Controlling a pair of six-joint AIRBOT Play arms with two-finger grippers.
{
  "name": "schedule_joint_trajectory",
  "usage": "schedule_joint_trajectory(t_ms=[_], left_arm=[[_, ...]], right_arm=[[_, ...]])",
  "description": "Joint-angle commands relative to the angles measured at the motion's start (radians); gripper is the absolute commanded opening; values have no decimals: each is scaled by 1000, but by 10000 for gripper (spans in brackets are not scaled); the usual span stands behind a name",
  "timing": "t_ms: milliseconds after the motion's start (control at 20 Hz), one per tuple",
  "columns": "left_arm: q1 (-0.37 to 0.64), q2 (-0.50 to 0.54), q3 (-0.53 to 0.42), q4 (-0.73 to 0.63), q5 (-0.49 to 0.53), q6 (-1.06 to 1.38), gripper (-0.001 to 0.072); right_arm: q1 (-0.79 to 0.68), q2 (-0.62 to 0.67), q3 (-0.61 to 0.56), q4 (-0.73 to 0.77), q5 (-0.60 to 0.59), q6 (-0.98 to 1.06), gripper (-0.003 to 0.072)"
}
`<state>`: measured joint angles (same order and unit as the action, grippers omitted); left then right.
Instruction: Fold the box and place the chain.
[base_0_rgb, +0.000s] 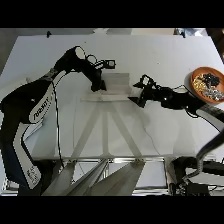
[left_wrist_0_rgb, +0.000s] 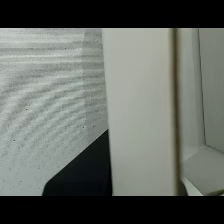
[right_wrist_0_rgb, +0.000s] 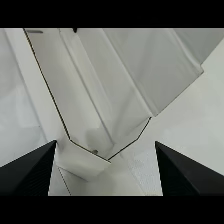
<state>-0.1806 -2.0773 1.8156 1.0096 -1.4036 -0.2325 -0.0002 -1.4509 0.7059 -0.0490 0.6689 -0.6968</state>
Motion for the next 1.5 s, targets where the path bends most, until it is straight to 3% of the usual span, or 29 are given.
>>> schedule_joint_trajectory(t_ms=[0, 400, 700, 1150, 1450], left_arm=[[-1, 0, 0, 0, 0, 0, 14], [-1, 0, 0, 0, 1, 0, 14], [-1, 0, 0, 0, 0, 0, 14], [-1, 0, 0, 0, 0, 0, 14], [-1, 0, 0, 0, 1, 0, 14]], right_arm=[[-33, -39, 55, -116, 92, 81, 693], [-44, -175, 202, -122, 190, 129, 693], [-64, -260, 329, -303, 323, 268, 693], [-61, -294, 354, -330, 369, 283, 693], [-61, -346, 443, -415, 470, 357, 693]])
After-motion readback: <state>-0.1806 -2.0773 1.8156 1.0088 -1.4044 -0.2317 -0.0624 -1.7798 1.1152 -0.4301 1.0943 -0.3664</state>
